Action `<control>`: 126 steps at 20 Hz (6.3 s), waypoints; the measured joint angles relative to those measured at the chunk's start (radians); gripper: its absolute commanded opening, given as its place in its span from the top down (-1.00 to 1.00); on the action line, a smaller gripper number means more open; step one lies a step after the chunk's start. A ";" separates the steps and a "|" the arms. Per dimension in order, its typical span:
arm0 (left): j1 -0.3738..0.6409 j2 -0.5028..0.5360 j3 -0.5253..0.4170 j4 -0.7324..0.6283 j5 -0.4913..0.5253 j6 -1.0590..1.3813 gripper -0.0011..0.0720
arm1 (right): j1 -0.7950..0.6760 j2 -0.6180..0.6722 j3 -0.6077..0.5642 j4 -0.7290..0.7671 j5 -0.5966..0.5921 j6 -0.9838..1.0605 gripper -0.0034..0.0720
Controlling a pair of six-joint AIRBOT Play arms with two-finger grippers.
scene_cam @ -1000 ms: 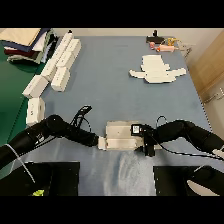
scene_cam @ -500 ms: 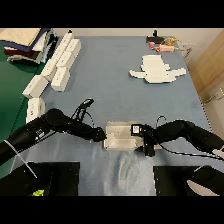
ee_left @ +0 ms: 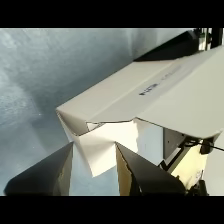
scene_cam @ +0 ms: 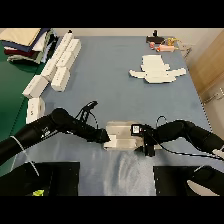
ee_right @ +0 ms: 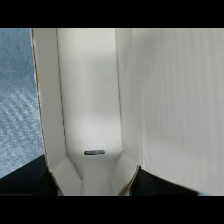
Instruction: Fold the box.
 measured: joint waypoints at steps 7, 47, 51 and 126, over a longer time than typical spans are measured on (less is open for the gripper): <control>-0.225 -0.030 0.108 0.394 0.074 -0.522 0.05 | 0.000 0.000 0.000 0.000 0.000 0.000 -0.41; -0.551 -0.473 0.562 0.919 -0.374 -1.281 -0.14 | 0.000 0.002 0.000 0.000 0.000 0.001 -0.41; -0.551 -0.473 0.562 0.918 -0.377 -1.284 -0.14 | 0.000 0.002 0.000 0.000 0.000 0.001 -0.41; -0.003 0.053 -0.005 0.178 -0.068 -0.362 0.05 | 0.000 0.002 0.000 0.000 0.000 0.000 -0.41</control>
